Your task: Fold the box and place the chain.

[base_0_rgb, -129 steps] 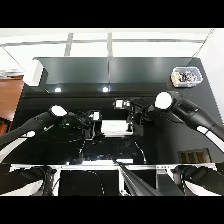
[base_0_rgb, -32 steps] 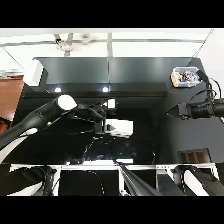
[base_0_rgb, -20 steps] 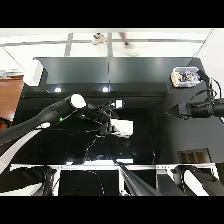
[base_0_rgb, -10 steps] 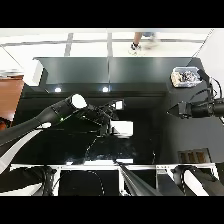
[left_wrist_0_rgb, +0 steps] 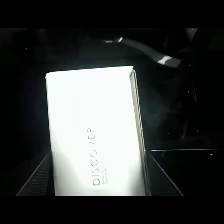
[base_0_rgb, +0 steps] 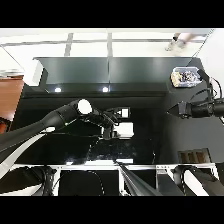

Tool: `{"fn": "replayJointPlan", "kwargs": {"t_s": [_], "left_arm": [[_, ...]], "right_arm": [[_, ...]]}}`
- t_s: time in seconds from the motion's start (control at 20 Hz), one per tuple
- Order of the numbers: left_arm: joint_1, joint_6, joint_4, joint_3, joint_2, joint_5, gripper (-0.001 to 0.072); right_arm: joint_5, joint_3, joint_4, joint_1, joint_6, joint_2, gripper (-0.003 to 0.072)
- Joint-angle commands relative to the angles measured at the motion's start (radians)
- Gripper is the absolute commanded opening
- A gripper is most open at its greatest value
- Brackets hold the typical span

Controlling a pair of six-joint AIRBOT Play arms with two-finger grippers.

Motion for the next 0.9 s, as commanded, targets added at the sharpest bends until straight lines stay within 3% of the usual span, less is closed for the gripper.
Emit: {"fn": "replayJointPlan", "kwargs": {"t_s": [0.0,0.2,0.25,0.3,0.35,0.45,0.65,0.85], "left_arm": [[-0.028,-0.011,0.015,0.0,-0.012,0.064,0.071],[-0.069,-0.037,0.031,0.0,-0.041,0.118,0.0708],[-0.072,-0.046,0.042,0.005,-0.039,0.111,0.0667],[-0.071,-0.106,0.087,0.016,-0.031,0.103,0.0453],[-0.062,-0.193,0.159,0.029,-0.014,0.092,0.0317],[-0.019,-0.364,0.303,0.041,0.047,0.081,0.0317],[0.219,-0.754,0.562,0.039,0.191,-0.039,0.0309],[0.639,-1.085,0.707,0.039,0.228,-0.203,0.0311]], "right_arm": [[0.0,0.001,0.0,-0.001,0.0,0.0,0.0013],[-0.006,0.001,0.0,-0.001,0.0,0.0,0.0013],[-0.007,0.001,0.0,-0.001,0.0,0.0,0.0013],[-0.007,0.001,0.0,-0.001,0.0,0.0,0.0013],[-0.006,0.001,0.0,-0.001,0.0,0.0,0.0014],[-0.008,0.001,-0.001,-0.001,0.0,0.0,0.0013],[-0.029,0.001,-0.01,-0.001,-0.003,0.0,0.0013],[-0.048,0.001,-0.012,-0.001,-0.004,0.0,0.0013]]}}
